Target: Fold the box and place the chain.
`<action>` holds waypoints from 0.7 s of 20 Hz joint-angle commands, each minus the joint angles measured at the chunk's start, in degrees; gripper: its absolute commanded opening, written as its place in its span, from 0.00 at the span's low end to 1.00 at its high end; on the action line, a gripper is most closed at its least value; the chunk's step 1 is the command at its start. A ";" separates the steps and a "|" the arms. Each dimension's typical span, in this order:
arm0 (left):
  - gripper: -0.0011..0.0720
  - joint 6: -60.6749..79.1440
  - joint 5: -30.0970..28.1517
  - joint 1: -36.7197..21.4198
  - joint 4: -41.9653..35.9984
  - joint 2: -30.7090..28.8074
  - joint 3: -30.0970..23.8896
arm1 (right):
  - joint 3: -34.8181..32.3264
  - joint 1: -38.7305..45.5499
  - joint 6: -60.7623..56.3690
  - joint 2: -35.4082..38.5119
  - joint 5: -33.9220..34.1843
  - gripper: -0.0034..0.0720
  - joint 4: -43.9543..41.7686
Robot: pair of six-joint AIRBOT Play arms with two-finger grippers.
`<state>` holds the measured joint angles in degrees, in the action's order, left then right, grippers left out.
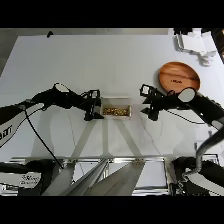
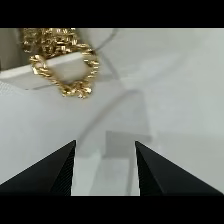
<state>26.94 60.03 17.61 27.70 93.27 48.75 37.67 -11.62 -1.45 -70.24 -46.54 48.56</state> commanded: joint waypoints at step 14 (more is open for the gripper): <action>0.49 0.00 -0.02 0.00 0.00 -0.02 0.02 | -0.50 -0.92 32.98 -9.35 -3.13 0.06 -26.95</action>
<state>26.61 59.64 17.56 27.51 93.23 48.77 37.17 -12.21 29.93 -79.48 -49.80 22.31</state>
